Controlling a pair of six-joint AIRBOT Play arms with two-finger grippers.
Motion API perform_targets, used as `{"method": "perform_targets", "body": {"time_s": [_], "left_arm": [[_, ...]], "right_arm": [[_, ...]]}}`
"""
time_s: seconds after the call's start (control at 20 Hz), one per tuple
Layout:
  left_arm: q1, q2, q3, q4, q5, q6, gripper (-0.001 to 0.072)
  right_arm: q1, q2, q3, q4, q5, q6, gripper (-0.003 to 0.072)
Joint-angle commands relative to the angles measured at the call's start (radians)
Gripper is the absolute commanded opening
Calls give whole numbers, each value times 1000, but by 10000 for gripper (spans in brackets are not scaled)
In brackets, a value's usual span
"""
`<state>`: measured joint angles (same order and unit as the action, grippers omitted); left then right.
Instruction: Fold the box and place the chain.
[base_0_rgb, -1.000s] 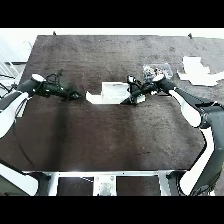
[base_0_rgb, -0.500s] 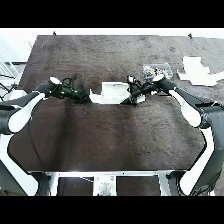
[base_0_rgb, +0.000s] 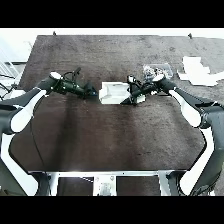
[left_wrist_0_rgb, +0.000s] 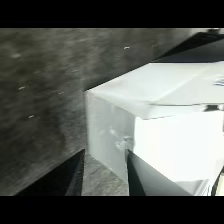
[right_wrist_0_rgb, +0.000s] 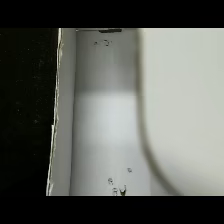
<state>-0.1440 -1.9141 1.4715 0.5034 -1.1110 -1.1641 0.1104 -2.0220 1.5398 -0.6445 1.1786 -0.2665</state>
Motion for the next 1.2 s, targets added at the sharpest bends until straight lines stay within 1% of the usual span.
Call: {"method": "perform_targets", "body": {"time_s": [0.0, 0.4, 0.55, 0.65, 0.9, 1.15], "left_arm": [[-1, 2, 24, -28, -15, 6, 318], [-1, 2, 24, -40, -56, -15, 319], [-19, 5, 24, -16, -61, -34, 319], [-46, 7, 37, 35, -51, -63, 318], [-107, 7, 142, 251, -49, -235, 319], [-162, 7, 203, 394, -37, -380, 319]], "right_arm": [[0, -1, 0, 0, 0, 0, 535], [0, -1, 0, 0, 0, 0, 535], [0, -1, 0, 0, 0, 0, 535], [0, -1, 0, 0, 0, 0, 535], [0, -1, 0, 0, 0, 0, 535], [0, -1, 0, 0, 0, 0, 535]]}}
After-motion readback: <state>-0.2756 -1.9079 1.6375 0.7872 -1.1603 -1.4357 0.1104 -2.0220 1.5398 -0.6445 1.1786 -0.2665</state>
